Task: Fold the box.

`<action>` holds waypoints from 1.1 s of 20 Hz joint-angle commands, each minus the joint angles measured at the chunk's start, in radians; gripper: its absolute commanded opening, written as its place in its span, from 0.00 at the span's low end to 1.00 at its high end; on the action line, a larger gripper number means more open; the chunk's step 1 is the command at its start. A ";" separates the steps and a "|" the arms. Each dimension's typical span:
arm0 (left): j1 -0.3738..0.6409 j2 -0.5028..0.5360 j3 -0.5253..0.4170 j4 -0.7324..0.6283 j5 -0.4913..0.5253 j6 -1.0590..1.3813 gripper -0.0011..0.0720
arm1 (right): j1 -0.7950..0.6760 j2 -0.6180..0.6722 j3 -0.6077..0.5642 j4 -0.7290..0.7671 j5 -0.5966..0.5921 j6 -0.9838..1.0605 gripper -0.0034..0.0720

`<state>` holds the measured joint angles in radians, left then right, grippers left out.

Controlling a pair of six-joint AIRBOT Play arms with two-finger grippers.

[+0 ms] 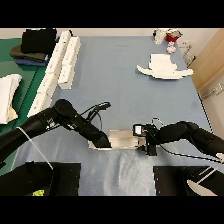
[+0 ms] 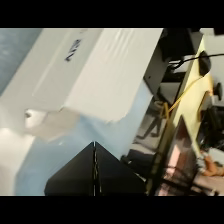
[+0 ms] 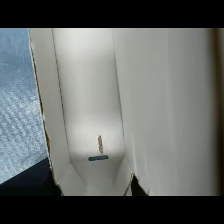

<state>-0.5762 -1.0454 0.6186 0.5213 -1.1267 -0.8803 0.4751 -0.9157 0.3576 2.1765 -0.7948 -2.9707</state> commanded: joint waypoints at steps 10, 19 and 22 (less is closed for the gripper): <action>-0.151 -0.083 0.041 -0.069 0.610 -0.274 0.03 | 0.000 0.001 0.000 0.000 0.000 0.000 0.66; -0.133 -0.239 0.042 -0.066 0.601 -0.297 0.03 | 0.000 0.000 0.000 0.000 0.001 0.000 0.66; -0.133 -0.215 0.072 -0.065 0.594 -0.240 0.03 | 0.000 0.001 0.000 0.000 0.000 0.000 0.66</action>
<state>-0.7105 -1.2644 0.6708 0.4591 -0.5182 -1.1625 0.4747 -0.9157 0.3573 2.1761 -0.7944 -2.9707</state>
